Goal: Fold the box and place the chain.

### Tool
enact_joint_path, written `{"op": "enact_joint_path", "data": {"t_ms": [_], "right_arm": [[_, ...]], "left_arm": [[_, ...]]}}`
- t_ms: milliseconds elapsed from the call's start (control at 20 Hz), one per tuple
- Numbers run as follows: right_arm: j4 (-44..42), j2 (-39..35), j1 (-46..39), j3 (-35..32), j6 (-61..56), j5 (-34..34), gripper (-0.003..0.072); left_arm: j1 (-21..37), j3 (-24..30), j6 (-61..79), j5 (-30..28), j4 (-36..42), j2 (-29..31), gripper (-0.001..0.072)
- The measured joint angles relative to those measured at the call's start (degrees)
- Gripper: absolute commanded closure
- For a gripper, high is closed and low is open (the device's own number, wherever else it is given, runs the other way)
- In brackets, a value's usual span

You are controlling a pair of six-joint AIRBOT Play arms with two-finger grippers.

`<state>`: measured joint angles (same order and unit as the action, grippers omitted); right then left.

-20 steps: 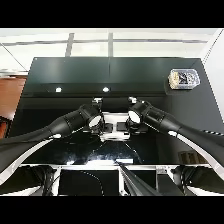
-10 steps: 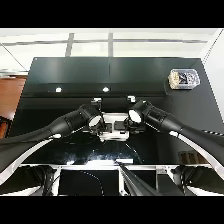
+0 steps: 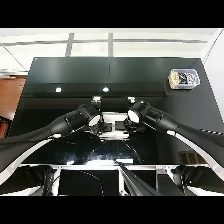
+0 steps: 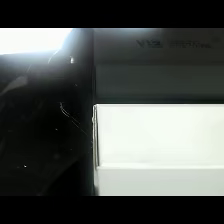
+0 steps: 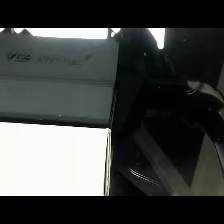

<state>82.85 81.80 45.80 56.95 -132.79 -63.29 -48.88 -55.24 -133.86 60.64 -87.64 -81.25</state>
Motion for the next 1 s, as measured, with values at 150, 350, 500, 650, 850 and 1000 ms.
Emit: {"op": "enact_joint_path", "data": {"t_ms": [150,350,500,650,850,1000], "right_arm": [[0.1,0.1,0.0,0.0,0.5,0.3,0.0391],[0.4,-0.2,0.0,0.0,0.9,0.3,0.0301],[1.4,-2.3,0.0,0.0,2.3,-0.7,0.0302],[2.8,-6.9,-0.5,0.0,4.3,-2.3,0.0302],[4.0,-18.4,-4.9,0.0,7.8,-4.5,0.0302],[8.2,-27.6,-12.4,0.0,11.3,-5.6,0.0304]], "left_arm": [[0.0,0.0,0.1,0.0,0.0,0.0,0.0678],[0.0,0.0,0.2,-0.2,0.1,0.0,0.0678],[0.0,0.0,0.2,-0.1,0.1,0.0,0.0678],[0.0,0.0,0.1,-0.1,0.1,0.0,0.0678],[0.0,0.0,0.1,-0.1,0.1,0.0,0.0678],[0.0,0.0,0.1,0.0,0.1,0.0,0.0678]]}}
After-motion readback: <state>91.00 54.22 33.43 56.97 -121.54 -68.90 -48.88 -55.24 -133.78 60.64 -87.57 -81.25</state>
